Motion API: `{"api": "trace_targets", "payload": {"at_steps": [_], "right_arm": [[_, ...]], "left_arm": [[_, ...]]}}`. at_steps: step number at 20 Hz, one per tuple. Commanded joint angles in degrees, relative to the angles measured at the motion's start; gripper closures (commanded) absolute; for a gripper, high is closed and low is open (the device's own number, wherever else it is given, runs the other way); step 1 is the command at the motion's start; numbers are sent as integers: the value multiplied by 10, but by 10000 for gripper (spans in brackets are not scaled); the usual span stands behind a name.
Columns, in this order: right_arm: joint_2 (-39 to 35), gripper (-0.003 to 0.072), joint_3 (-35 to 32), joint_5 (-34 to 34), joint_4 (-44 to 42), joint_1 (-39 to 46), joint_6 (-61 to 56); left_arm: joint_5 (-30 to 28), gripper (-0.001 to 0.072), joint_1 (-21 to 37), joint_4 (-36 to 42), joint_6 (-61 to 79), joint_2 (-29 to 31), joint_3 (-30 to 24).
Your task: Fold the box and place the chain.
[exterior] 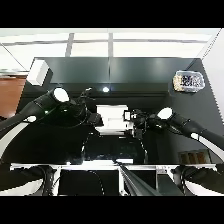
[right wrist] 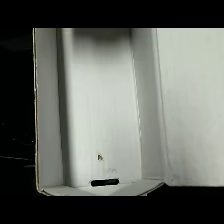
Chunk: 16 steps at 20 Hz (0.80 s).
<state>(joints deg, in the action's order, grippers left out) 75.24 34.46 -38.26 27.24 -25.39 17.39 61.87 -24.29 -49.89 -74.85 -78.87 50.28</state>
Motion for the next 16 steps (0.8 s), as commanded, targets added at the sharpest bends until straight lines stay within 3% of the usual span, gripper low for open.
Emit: {"api": "trace_targets", "payload": {"at_steps": [1, 9, 16], "right_arm": [[0, 208, 0, 0, 0, 0, 0], [0, 208, 0, 0, 0, 0, 0], [0, 208, 0, 0, 0, 0, 0]], "left_arm": [[-37, 223, -40, -78, -98, 0, 6], [-72, 224, -113, -259, -289, -8, 14], [-57, 226, -161, -308, -376, -40, 67]]}}
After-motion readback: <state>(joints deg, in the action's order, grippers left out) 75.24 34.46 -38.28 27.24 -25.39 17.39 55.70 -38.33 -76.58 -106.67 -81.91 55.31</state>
